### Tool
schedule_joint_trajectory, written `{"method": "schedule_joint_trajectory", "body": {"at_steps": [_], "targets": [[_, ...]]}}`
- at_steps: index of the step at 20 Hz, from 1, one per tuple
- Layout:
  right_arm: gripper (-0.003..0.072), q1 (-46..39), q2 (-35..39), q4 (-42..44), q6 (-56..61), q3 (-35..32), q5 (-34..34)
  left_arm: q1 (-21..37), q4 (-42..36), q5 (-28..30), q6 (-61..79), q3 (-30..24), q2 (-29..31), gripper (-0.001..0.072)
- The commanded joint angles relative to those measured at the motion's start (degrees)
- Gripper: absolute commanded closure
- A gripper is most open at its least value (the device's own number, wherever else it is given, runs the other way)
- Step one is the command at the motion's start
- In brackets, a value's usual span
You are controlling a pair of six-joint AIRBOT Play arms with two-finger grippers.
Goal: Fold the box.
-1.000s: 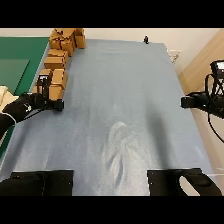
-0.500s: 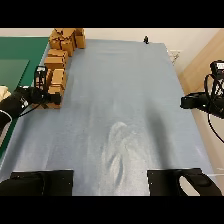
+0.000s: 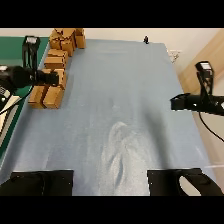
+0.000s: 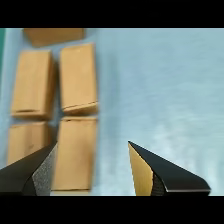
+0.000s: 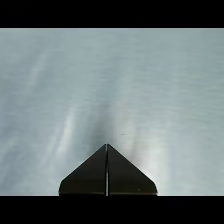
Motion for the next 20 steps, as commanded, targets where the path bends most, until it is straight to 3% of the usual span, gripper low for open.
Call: {"method": "schedule_joint_trajectory", "body": {"at_steps": [1, 7, 10, 14, 20], "targets": [[0.0682, 0.3, -8.5, 16.0, -7.2, 3.4, 3.0, -4.2, -14.6, -3.4, 6.2, 3.5, 4.3, 0.0022], [0.0681, 0.3, -14.2, 15.5, -6.1, 5.4, 4.8, -10.7, -16.7, -2.6, 6.3, 3.8, 7.5, 0.0022], [0.0681, 0.3, -14.2, 18.4, 7.9, 5.4, 9.2, -11.6, -16.9, -2.6, 6.3, 3.8, 7.5, 0.0022], [0.0681, 0.3, -14.2, 21.0, 27.2, 5.4, 5.8, -11.6, -16.9, -2.6, 6.3, 3.8, 7.5, 0.0022], [0.0681, 0.2, -14.2, 20.8, 27.3, 5.4, 6.0, -11.6, -16.9, -2.6, 6.3, 3.8, 7.5, 0.0022]]}}
